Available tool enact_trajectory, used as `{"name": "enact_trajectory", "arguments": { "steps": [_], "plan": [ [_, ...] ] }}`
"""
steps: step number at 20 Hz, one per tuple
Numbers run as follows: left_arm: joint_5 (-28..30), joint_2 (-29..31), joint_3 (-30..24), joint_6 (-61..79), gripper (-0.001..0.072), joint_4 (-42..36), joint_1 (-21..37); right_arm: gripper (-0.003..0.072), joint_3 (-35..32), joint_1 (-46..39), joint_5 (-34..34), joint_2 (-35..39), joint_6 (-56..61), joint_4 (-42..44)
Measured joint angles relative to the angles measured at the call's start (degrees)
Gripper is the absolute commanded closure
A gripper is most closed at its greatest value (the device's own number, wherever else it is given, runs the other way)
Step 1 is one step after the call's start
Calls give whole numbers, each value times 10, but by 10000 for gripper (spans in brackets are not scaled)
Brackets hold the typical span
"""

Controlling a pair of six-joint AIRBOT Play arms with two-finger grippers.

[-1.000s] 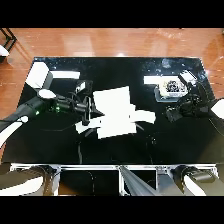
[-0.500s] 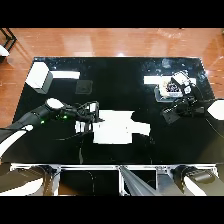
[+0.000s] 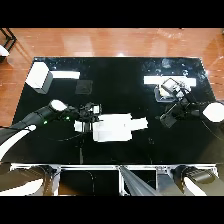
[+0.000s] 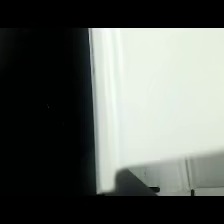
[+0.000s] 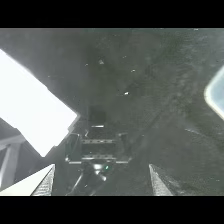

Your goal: Fold the box and place the chain.

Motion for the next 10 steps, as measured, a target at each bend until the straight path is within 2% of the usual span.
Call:
{"name": "enact_trajectory", "arguments": {
  "steps": [5, 10],
  "plan": [
    [2, 0, 0, -30, 694, 10, 0, -11, -34, 1, -1, 0, -34, 32],
    [3, 0, 0, -43, 694, 17, 0, -11, -72, 1, -9, 0, -97, 104]
  ]
}}
